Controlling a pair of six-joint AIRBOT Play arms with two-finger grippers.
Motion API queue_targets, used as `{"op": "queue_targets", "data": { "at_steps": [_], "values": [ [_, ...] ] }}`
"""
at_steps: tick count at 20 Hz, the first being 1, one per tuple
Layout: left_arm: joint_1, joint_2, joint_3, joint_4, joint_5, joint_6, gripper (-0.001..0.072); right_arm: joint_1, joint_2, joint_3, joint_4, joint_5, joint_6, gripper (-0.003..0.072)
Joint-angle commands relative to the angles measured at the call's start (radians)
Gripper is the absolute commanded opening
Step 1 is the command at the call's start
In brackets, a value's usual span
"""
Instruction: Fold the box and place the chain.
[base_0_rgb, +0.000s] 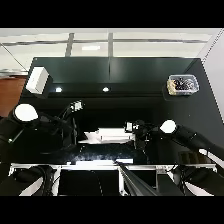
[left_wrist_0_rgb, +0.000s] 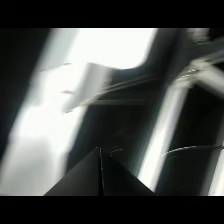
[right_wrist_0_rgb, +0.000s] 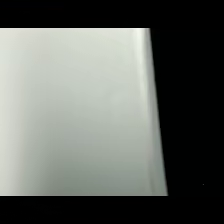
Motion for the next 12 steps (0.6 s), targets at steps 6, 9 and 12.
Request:
{"op": "queue_targets", "data": {
  "at_steps": [6, 9, 12],
  "values": [
    [-0.156, -0.037, -0.14, -0.442, 0.28, 0.078, 0.0026, 0.0, -0.001, 0.0, 0.0, 0.0, 0.0, 0.0391],
    [-0.216, -0.064, -0.14, -0.458, 0.459, 0.096, 0.0026, 0.0, -0.001, 0.0, 0.0, 0.001, 0.0, 0.039],
    [-0.227, -0.064, -0.14, -0.463, 0.62, 0.104, 0.0026, 0.0, -0.001, 0.0, 0.0, 0.0, 0.0, 0.039]
  ]
}}
